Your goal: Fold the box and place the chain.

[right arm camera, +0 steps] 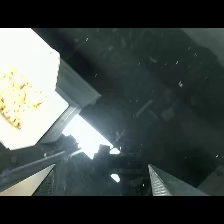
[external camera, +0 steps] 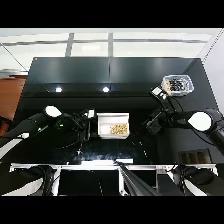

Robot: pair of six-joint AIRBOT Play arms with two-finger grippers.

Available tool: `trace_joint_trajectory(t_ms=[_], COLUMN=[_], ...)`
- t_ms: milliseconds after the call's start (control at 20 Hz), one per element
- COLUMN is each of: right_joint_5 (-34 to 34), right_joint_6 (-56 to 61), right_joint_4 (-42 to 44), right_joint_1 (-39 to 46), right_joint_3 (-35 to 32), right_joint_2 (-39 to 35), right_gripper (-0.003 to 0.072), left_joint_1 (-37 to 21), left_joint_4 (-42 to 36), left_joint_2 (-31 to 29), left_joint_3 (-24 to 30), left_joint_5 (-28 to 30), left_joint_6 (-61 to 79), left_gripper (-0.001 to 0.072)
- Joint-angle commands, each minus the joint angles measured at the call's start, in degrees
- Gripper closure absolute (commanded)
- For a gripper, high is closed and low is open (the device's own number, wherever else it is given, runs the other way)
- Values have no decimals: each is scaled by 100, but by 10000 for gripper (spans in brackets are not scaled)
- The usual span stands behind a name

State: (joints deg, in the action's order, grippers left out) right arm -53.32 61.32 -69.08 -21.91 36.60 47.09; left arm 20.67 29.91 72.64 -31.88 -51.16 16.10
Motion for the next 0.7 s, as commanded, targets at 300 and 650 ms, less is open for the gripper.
trace_joint_trajectory(t_ms=[300,650], right_joint_5=[2221,-623], right_joint_6=[835,-380], right_joint_4=[461,1049], right_joint_1=[-48,-175], right_joint_3=[496,2970], right_joint_2=[662,2830], right_gripper=[-17,-18], left_joint_1=[28,275], left_joint_4=[35,302], left_joint_2=[4,4], left_joint_3=[-2,-2], left_joint_5=[0,310], left_joint_6=[-2,-269], left_gripper=[222,222])
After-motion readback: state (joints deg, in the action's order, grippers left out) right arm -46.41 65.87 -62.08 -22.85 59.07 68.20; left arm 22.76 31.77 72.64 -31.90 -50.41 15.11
